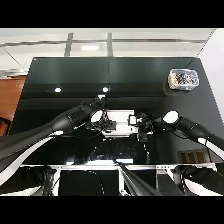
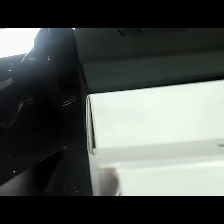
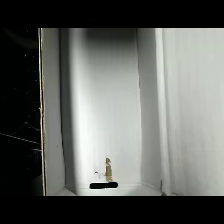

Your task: Fold the box and place the chain.

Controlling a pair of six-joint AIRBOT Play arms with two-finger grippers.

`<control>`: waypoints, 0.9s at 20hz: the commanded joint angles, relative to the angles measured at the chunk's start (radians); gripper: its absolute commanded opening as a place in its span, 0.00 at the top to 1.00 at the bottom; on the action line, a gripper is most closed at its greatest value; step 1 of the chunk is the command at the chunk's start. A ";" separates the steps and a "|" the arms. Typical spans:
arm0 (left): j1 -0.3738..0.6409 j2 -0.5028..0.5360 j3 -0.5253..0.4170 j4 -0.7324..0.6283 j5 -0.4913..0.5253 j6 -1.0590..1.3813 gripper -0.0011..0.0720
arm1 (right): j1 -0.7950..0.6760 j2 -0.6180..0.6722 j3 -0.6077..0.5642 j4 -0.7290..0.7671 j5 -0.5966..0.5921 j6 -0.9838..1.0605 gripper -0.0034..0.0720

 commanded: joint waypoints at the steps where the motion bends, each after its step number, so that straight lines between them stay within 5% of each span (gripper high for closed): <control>1: -0.006 -0.005 0.005 0.020 -0.011 -0.049 0.62 | 0.001 0.000 -0.001 0.000 0.000 0.000 0.78; 3: -0.006 -0.007 0.005 0.014 -0.008 -0.049 0.62 | 0.001 0.000 -0.001 0.000 0.000 0.000 0.78; 6: -0.010 -0.008 0.005 0.014 -0.007 -0.049 0.94 | 0.001 0.000 -0.001 0.000 0.000 0.000 0.78; 10: -0.010 -0.007 0.013 0.014 -0.016 -0.056 0.94 | 0.001 0.000 -0.001 0.000 0.000 0.000 0.78; 11: -0.010 -0.007 0.021 0.014 -0.015 -0.056 0.79 | 0.001 0.000 -0.001 0.000 0.000 0.000 0.78; 12: -0.010 -0.008 0.029 0.016 -0.015 -0.056 0.39 | 0.001 0.000 -0.001 0.000 0.000 0.000 0.78; 13: -0.010 -0.008 0.034 0.024 -0.016 -0.056 0.10 | 0.001 0.000 -0.001 0.000 0.000 0.000 0.78; 18: -0.010 -0.024 0.035 0.022 -0.022 -0.057 0.16 | 0.001 0.000 -0.001 0.000 0.000 0.000 0.78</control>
